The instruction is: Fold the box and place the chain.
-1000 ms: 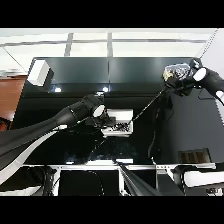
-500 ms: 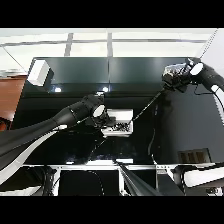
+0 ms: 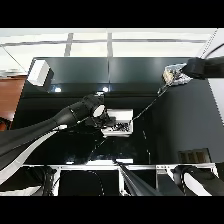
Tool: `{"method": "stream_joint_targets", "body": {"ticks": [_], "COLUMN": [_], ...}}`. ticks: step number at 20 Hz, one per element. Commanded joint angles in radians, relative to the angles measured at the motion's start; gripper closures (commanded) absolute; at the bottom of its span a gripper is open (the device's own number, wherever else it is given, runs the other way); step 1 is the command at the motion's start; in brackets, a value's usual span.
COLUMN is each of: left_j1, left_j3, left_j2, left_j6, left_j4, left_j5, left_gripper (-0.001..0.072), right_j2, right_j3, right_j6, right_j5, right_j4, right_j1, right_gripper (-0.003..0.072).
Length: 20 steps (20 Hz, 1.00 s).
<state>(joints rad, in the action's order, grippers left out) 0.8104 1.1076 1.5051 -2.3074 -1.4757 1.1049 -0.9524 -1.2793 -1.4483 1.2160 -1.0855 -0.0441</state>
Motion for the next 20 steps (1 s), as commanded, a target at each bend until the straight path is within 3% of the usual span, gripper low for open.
{"method": "stream_joint_targets", "body": {"ticks": [1, 5, 7, 10, 15, 20], "left_j1": [-0.001, -0.001, -0.001, -0.001, -0.001, -0.001], "left_j3": [0.000, 0.000, 0.000, 0.000, 0.000, 0.000], "left_j2": [0.000, 0.000, 0.000, 0.000, 0.000, 0.000], "left_j6": [0.000, 0.000, 0.000, 0.000, 0.000, 0.000], "left_j4": [0.000, 0.000, 0.000, 0.000, 0.000, 0.000], "left_j5": [0.000, 0.000, 0.000, 0.000, 0.000, 0.000], "left_gripper": [0.0684, 0.0684, 0.0684, 0.0684, 0.0684, 0.0683], "right_j2": [0.174, 0.206, 0.206, 0.195, 0.158, 0.152], "right_j3": [0.002, 0.002, 0.002, 0.002, 0.063, 0.282], "right_j6": [0.019, 0.088, 0.108, 0.106, 0.021, -0.020], "right_j5": [0.140, 0.151, 0.122, 0.089, -0.004, -0.071], "right_j4": [0.192, 0.566, 0.661, 0.651, 0.433, 0.375], "right_j1": [0.010, 0.023, 0.048, 0.139, 0.344, 0.415], "right_gripper": [0.0669, 0.0669, 0.0669, 0.0669, 0.0669, 0.0669]}}
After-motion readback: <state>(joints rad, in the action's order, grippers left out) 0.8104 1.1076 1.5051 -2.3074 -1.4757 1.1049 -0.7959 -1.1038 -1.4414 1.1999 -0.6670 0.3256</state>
